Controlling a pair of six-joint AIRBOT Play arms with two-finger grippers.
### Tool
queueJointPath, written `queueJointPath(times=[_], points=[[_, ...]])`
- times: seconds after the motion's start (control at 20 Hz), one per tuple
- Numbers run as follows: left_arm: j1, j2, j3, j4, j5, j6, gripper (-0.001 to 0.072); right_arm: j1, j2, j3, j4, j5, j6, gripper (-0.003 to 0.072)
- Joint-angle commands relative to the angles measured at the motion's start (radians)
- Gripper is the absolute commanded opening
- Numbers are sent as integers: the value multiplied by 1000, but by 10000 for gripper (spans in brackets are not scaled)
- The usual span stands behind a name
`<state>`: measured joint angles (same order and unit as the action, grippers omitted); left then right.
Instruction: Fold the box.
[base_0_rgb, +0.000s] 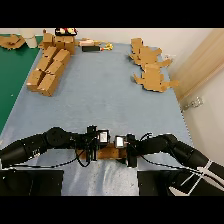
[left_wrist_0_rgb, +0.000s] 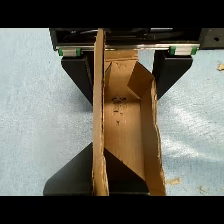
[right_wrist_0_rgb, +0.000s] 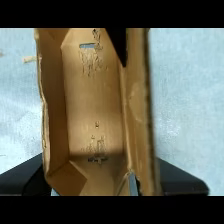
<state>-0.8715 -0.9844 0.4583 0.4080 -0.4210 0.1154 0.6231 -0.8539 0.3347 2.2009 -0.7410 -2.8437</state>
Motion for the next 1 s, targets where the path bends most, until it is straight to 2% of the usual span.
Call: queueJointPath(times=[0.0,0.05,0.15,0.55,0.65,0.95], points=[[0,-1,0,0,0,0,11,0,-1,0,5,3,1,681],[0,-1,0,0,0,0,11,0,-1,0,1,1,1,675],[0,-1,0,0,0,0,11,0,-1,0,-1,-4,1,508],[0,-1,0,0,0,0,11,-1,-2,-16,-7,-1,0,522],[0,-1,0,0,0,0,11,-1,-2,-16,-15,-1,0,573],[0,-1,0,0,0,0,11,0,-2,-16,-14,-1,0,573]])
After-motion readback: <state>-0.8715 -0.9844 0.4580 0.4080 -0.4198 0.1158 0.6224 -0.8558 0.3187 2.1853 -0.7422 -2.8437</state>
